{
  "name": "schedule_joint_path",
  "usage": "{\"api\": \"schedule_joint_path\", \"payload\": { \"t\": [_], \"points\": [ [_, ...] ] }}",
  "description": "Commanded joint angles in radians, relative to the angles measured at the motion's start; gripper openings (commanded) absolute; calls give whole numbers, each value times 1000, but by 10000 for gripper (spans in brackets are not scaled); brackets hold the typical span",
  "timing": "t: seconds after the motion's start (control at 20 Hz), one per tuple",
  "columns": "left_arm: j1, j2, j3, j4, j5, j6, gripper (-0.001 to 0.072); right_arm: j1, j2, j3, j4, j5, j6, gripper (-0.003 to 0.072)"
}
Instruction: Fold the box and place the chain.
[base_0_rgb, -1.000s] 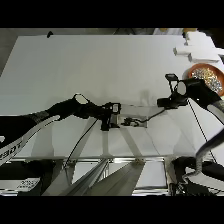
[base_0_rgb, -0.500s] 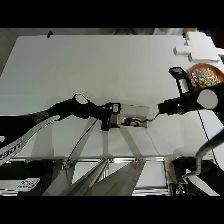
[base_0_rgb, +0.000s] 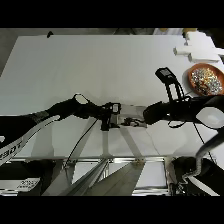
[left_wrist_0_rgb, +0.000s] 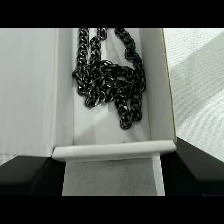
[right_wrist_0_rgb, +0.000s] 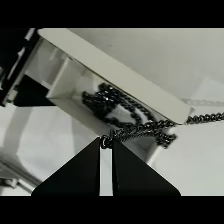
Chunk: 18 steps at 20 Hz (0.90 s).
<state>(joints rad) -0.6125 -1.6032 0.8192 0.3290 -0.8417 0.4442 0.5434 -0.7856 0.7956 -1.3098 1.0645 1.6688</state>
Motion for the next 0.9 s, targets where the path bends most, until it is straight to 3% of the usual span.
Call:
{"api": "schedule_joint_path", "payload": {
  "t": [0.0, 0.25, 0.6, 0.7, 0.85],
  "points": [
    [0, 0, 0, 0, 0, 0, 71, 45, 2, 0, 63, -34, 34, 16],
    [0, 0, 0, 0, 0, 0, 71, 100, -24, -2, 69, -86, 43, 16],
    [0, 0, 0, 0, 0, 0, 71, 142, -164, -12, 69, -169, 42, 24],
    [0, 0, 0, 0, 0, 0, 71, 142, -168, 3, 73, -121, 9, 163],
    [0, 0, 0, 0, 0, 0, 71, 104, -168, 126, 41, -42, -56, 194]
  ]
}}
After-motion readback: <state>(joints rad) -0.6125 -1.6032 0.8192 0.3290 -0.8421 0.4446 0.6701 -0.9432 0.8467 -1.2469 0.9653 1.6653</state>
